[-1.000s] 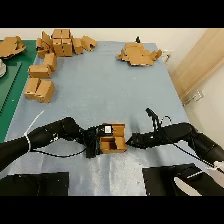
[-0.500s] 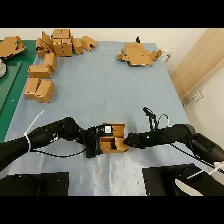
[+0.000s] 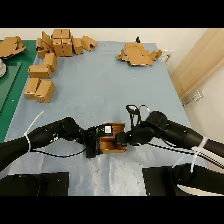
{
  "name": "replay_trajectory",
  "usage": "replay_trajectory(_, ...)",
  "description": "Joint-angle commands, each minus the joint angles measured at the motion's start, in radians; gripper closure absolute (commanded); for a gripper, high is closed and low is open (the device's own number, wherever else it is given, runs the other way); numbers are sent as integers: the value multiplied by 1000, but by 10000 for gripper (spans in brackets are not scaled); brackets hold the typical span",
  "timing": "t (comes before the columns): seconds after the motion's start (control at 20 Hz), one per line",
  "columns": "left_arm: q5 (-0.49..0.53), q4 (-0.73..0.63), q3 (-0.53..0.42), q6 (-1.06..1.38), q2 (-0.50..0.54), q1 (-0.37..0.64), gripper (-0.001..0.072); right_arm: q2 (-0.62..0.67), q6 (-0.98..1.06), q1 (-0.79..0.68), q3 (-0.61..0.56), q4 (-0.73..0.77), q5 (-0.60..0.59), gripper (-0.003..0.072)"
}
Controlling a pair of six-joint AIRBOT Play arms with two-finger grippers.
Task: Fold the box.
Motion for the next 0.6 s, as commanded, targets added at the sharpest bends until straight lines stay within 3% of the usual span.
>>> replay_trajectory(0.0, 0, 1, 1, 1, 0, 0, 323, -124, 131, 75, 91, -63, -40, 358)
replay_trajectory(0.55, 0, 1, 1, 1, 0, 0, 323, -180, 263, 117, 217, -92, -313, 359)
